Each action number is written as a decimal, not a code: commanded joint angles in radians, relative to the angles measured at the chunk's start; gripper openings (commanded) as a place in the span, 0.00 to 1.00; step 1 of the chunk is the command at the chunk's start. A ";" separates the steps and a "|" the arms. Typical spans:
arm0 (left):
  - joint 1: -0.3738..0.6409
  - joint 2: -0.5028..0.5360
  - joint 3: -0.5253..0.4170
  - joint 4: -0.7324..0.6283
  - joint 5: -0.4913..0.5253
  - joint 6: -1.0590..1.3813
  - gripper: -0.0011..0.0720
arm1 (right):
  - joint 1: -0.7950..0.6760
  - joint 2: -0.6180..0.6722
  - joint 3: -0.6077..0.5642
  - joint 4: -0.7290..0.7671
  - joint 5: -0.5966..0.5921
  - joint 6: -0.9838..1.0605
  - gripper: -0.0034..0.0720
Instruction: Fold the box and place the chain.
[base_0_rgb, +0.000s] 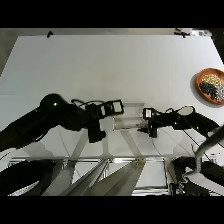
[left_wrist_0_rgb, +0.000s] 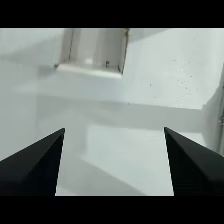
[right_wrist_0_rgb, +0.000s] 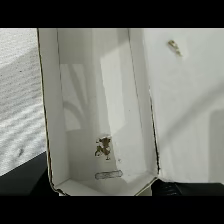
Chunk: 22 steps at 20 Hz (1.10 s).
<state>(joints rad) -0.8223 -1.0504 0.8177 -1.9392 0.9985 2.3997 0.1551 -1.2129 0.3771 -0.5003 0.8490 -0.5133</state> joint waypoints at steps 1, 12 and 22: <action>0.026 0.049 -0.145 -0.195 -0.206 0.509 0.97 | -0.001 0.000 0.000 0.000 0.000 0.000 0.49; 0.113 -0.226 -0.144 -0.411 -0.262 0.560 0.98 | -0.001 0.000 0.000 0.000 0.000 0.000 0.49; 0.113 -0.270 -0.144 -0.521 -0.338 0.559 0.98 | 0.000 0.000 0.000 0.000 0.000 0.000 0.49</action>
<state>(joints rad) -0.7101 -1.3075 0.6743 -2.4317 0.6762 2.9582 0.1551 -1.2129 0.3771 -0.5003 0.8490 -0.5137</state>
